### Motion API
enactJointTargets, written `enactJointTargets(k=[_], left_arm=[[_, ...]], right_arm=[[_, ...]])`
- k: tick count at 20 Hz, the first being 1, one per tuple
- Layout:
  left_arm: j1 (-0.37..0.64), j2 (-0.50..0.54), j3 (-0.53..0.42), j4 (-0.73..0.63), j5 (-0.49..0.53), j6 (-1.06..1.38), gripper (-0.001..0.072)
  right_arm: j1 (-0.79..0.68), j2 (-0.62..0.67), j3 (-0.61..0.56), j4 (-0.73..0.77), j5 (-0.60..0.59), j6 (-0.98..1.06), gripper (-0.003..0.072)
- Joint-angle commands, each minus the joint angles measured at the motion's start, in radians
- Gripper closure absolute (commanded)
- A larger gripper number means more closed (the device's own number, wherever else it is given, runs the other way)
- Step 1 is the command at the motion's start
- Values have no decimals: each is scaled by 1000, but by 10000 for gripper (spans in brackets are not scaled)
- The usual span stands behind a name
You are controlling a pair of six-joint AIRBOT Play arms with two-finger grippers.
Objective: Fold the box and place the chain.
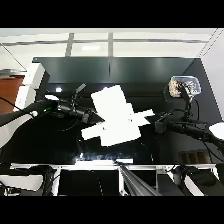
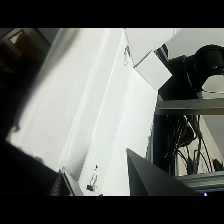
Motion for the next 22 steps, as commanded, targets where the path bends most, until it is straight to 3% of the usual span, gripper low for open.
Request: enactJointTargets(k=[1,10,14,18,19,20,21,22], left_arm=[[-1,-1,9,3,-4,15,327],[-48,-1,76,117,-2,10,447],[-50,-1,103,146,1,7,638],[-50,-1,108,147,4,11,681],[-50,-1,108,154,8,11,681],[-50,-1,108,173,-7,11,681],[-51,-1,108,188,-11,11,682],[-53,0,108,196,-10,13,684]], right_arm=[[1,1,0,-2,-11,1,667],[1,1,0,-29,-9,17,666],[1,1,0,-47,-8,27,667],[1,1,0,-47,-8,27,664],[0,1,0,-47,-8,27,547],[0,1,0,-53,-12,26,284],[0,1,0,-72,-24,27,70],[0,1,0,-95,-36,26,-5]])
